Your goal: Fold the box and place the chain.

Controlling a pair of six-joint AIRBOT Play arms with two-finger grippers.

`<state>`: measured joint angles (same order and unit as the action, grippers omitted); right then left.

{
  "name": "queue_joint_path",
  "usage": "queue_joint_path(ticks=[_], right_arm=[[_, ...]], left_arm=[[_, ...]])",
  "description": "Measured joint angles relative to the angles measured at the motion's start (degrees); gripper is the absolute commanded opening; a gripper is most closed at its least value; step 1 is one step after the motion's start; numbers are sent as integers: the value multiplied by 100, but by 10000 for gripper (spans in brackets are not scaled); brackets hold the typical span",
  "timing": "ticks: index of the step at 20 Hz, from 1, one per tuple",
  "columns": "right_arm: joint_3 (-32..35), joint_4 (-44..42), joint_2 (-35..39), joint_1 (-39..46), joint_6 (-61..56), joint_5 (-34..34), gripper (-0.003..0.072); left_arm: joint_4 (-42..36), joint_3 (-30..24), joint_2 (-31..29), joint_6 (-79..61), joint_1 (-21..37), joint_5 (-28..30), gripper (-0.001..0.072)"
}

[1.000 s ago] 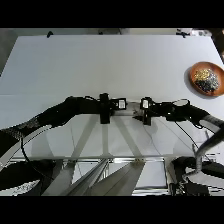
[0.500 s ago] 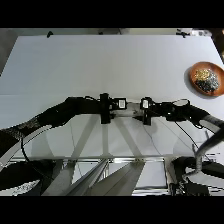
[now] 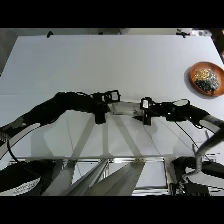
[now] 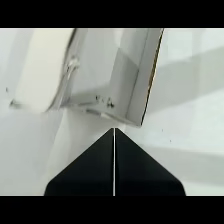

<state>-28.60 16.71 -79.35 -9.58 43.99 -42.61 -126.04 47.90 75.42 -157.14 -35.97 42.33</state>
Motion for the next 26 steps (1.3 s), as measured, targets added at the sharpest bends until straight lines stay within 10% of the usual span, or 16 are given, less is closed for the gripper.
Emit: queue_joint_path(ticks=[10,26], right_arm=[[0,0,2,0,0,0,502],[0,0,0,0,0,0,502]], left_arm=[[4,0,-691,1281,1281,1346,7],[706,0,-566,4385,1982,960,7]])
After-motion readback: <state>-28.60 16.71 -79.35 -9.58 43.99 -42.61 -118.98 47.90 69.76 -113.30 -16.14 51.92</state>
